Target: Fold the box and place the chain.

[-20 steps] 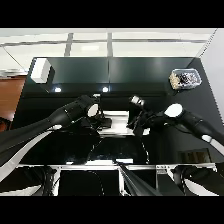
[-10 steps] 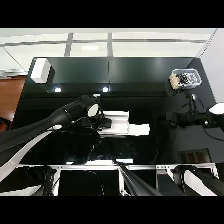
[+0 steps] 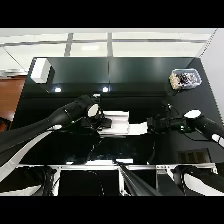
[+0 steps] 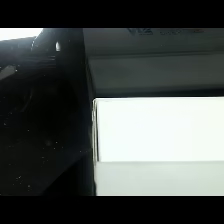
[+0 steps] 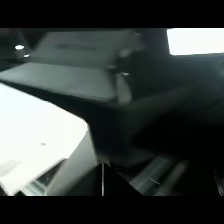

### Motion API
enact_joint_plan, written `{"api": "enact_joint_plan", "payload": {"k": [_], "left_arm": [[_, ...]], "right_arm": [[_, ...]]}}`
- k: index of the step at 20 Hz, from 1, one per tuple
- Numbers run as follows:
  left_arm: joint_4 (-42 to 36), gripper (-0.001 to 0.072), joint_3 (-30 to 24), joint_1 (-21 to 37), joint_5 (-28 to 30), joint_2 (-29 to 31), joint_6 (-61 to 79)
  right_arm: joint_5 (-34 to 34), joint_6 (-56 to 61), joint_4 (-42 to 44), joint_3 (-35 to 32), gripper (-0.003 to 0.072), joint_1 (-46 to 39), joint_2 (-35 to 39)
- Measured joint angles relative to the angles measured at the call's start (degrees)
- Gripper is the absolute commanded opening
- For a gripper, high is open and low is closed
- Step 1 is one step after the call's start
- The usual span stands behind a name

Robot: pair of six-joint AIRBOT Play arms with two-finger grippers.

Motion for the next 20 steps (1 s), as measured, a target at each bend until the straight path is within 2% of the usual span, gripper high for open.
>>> {"api": "enact_joint_plan", "payload": {"k": [1,2,8,12,13,20], "left_arm": [[0.0,0.0027,0.0,0.0,0.0,0.0,0.0],[0.0,0.0026,0.0,0.0,0.0,0.0,0.0],[0.0,0.0026,0.0,0.0,0.0,0.0,0.0],[0.0,0.0027,0.0,0.0,0.0,0.0,0.0],[0.0,0.0026,0.0,0.0,0.0,0.0,0.0],[0.0,0.0027,0.0,0.0,0.0,0.0,0.0]], "right_arm": [[0.7,-1.3,1.4,0.7,0.0361,0.8,-0.2],[1.7,-2.4,2.2,1.4,0.0432,1.3,-0.5],[9.2,-5.5,4.7,5.6,0.0431,2.6,-0.9],[10.9,-5.4,5.3,7.0,0.0415,3.3,-0.9],[11.0,-5.2,5.4,7.3,0.0357,4.0,-0.9],[6.9,-2.0,3.1,11.2,0.0348,10.7,-0.9]]}}
